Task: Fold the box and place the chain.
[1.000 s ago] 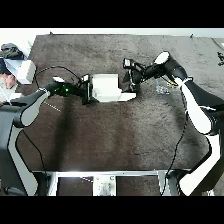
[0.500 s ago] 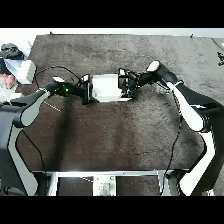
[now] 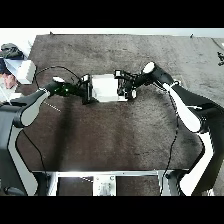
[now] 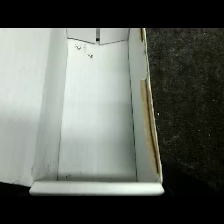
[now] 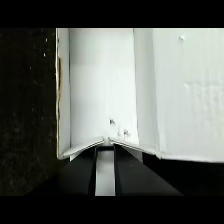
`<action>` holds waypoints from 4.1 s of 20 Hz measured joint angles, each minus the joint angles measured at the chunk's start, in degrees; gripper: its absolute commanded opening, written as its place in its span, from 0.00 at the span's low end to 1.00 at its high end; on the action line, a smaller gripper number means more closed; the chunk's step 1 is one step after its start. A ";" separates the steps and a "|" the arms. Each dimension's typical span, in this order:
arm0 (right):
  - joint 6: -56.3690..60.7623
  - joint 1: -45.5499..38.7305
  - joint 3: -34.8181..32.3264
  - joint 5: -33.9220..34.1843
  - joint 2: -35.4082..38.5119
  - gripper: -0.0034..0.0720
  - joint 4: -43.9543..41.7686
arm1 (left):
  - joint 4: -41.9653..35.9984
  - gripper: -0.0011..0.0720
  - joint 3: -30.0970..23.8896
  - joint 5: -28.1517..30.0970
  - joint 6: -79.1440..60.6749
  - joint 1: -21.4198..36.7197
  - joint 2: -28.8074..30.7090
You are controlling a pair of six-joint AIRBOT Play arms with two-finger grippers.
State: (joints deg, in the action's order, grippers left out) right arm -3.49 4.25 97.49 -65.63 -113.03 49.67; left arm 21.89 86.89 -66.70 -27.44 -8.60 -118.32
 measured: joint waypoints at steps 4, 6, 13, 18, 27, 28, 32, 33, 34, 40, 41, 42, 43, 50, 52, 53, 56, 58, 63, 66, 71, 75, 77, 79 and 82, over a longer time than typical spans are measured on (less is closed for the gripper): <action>-0.96 0.33 -0.04 0.20 -0.76 0.48 -3.08 | 0.02 0.49 0.00 -0.02 -0.02 0.04 0.00; -1.55 0.42 -0.04 0.22 -0.92 0.48 -4.44 | 0.00 0.49 0.00 -0.02 0.00 0.04 0.00; -2.40 0.46 -0.04 0.15 -1.09 0.85 -4.76 | 0.00 0.49 0.00 -0.04 -0.02 0.02 0.00; -2.51 0.48 -0.04 0.13 -1.09 0.93 -3.39 | 0.00 0.49 0.00 -0.02 0.00 0.00 0.00; -1.01 0.33 -0.04 -1.57 -0.07 0.01 -1.62 | -0.02 0.49 0.00 0.00 0.02 0.00 0.00; 0.37 0.17 -0.04 -2.12 0.50 0.01 -0.57 | -0.02 0.49 0.00 0.00 0.02 0.00 0.00; 10.60 -1.70 -0.04 -4.07 3.89 0.01 3.54 | -0.02 0.49 0.00 0.02 0.02 0.00 0.00; 14.10 -2.54 -0.07 -4.28 4.79 0.01 4.02 | -0.02 0.49 0.00 0.04 0.02 0.00 0.00; 17.59 -3.52 -0.04 -4.31 5.60 0.01 4.44 | -0.02 0.49 0.00 0.02 0.02 0.00 0.00; 40.96 -11.85 -0.98 -3.72 7.69 0.01 5.70 | -0.02 0.49 0.00 0.04 0.02 0.00 0.00; 43.54 -13.00 -1.70 -3.58 7.80 0.01 5.75 | -0.02 0.49 0.00 0.04 0.02 0.00 0.00; 45.79 -13.99 -2.80 -3.43 7.87 0.01 5.70 | -0.02 0.49 0.00 0.04 0.02 0.00 0.00; 47.60 -14.75 -4.13 -3.26 7.87 0.01 5.68 | -0.02 0.49 0.00 0.04 0.02 0.00 0.00; 49.09 -16.44 -13.66 2.43 7.65 0.01 -2.84 | -0.02 0.49 0.00 0.02 0.02 0.00 0.00; 48.63 -16.31 -14.82 3.45 6.56 0.01 -5.64 | -0.02 0.49 0.00 0.02 0.02 0.00 0.00; 48.41 -16.20 -15.17 3.19 5.88 0.01 -7.23 | -0.02 0.49 0.00 0.04 0.02 0.00 0.00; 46.56 -15.89 -15.72 0.94 4.07 0.01 -13.38 | -0.02 0.49 0.00 0.02 0.02 0.00 0.00; 44.94 -15.30 -15.89 -1.16 3.45 0.01 -17.84 | -0.02 0.49 0.00 0.02 0.02 0.00 0.00; 42.80 -13.64 -15.93 -3.06 3.02 0.42 -25.09 | -0.02 0.49 0.00 0.02 0.02 0.00 0.00; 42.38 -12.35 -15.72 -2.97 2.93 0.53 -26.51 | -0.02 0.49 0.00 0.02 0.02 0.00 0.00; 42.27 -11.26 -13.33 -2.60 2.93 0.77 -26.99 | -0.02 0.49 0.00 0.02 0.02 0.00 0.00; 44.28 -9.75 -12.39 -2.58 2.93 0.77 -26.08 | 0.00 0.49 0.00 0.02 0.00 0.00 0.00; 45.53 -8.61 -11.89 -2.40 2.93 0.77 -24.81 | -0.02 0.49 0.00 0.02 0.02 0.00 0.00; 47.39 -7.19 -10.64 -1.73 2.93 0.77 -22.08 | -0.02 0.49 0.00 0.02 0.02 0.00 0.00; 50.47 -5.22 -7.80 -0.63 2.91 0.77 -16.63 | -0.02 0.49 0.00 0.02 0.02 0.00 0.00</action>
State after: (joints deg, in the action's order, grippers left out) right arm 46.98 -0.97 89.69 -66.26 -110.13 33.04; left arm 21.87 86.89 -66.67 -27.42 -8.60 -118.32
